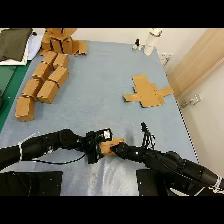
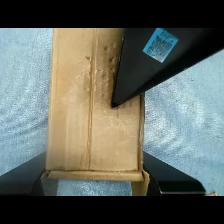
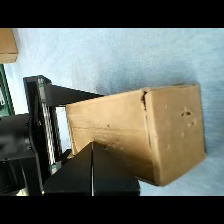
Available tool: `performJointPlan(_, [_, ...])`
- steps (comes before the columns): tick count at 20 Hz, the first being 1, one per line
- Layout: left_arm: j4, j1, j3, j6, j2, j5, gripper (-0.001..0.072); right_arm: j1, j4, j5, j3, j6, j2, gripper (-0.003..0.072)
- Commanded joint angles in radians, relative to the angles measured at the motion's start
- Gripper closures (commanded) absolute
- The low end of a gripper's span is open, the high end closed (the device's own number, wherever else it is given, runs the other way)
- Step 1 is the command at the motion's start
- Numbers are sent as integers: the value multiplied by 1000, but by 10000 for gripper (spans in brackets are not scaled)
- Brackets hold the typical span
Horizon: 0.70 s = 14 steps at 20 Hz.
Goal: Fold the box.
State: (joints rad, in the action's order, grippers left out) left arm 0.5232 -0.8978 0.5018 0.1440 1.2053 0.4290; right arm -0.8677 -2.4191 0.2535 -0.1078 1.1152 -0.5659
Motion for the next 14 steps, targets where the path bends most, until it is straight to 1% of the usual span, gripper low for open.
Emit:
performJointPlan(1, [0,0,1,0,0,0,246,-1,26,9,1,5,-14,685])
performJointPlan(5, [0,0,1,0,0,0,246,-1,34,10,-5,23,15,684])
performJointPlan(6, [0,0,1,0,0,0,246,-1,36,9,-8,48,54,684])
performJointPlan(8, [0,0,1,0,0,0,246,0,89,22,-12,44,147,685])
performJointPlan(10, [0,0,1,0,0,0,246,18,150,80,-12,40,224,685])
performJointPlan(12, [0,0,1,0,0,0,246,72,241,169,-22,-33,262,684])
performJointPlan(14, [0,0,1,0,0,0,246,134,431,304,-80,-100,271,684])
